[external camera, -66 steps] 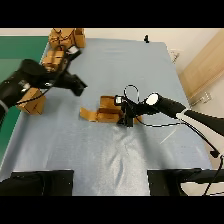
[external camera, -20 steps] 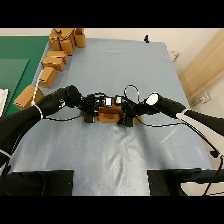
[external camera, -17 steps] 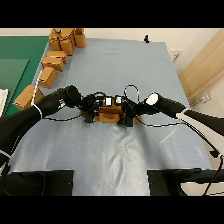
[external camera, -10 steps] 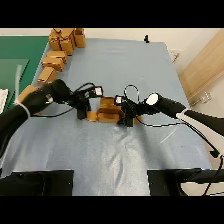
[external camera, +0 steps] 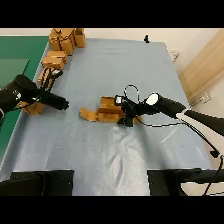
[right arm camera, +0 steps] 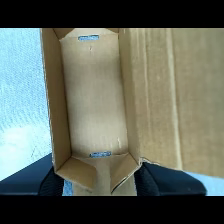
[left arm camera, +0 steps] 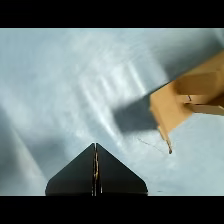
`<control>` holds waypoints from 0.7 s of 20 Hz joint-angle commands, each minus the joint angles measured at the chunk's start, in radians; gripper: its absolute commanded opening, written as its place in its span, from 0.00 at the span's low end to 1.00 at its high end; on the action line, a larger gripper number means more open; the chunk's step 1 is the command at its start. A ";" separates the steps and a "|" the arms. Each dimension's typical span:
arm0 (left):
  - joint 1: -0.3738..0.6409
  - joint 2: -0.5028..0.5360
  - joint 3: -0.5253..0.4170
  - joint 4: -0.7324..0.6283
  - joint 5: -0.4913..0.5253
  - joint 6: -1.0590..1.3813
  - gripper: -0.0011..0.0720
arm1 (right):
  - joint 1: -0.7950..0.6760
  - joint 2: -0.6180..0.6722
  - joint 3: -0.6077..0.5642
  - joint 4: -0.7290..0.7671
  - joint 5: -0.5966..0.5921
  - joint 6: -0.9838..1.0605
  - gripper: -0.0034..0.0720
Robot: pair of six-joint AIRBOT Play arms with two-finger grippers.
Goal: Fold the box.
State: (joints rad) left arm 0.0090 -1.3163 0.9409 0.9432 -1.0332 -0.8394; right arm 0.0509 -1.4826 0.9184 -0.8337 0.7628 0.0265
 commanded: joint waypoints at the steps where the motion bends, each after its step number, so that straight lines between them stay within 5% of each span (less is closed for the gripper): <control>1: 0.054 -0.145 -0.015 -0.151 -0.106 -0.118 0.03 | 0.000 -0.001 0.000 0.000 0.000 0.000 0.72; 4: 0.002 -0.243 -0.014 -0.354 -0.121 -0.039 0.03 | 0.000 -0.001 -0.001 0.000 0.000 0.000 0.72; 14: -0.127 -0.262 -0.040 -0.438 -0.040 -0.008 0.03 | 0.000 -0.001 -0.001 0.000 0.000 0.000 0.72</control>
State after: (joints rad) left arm -0.0952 -1.5753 0.9028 0.5507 -1.0744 -0.8680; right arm 0.0505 -1.4826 0.9184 -0.8337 0.7624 0.0265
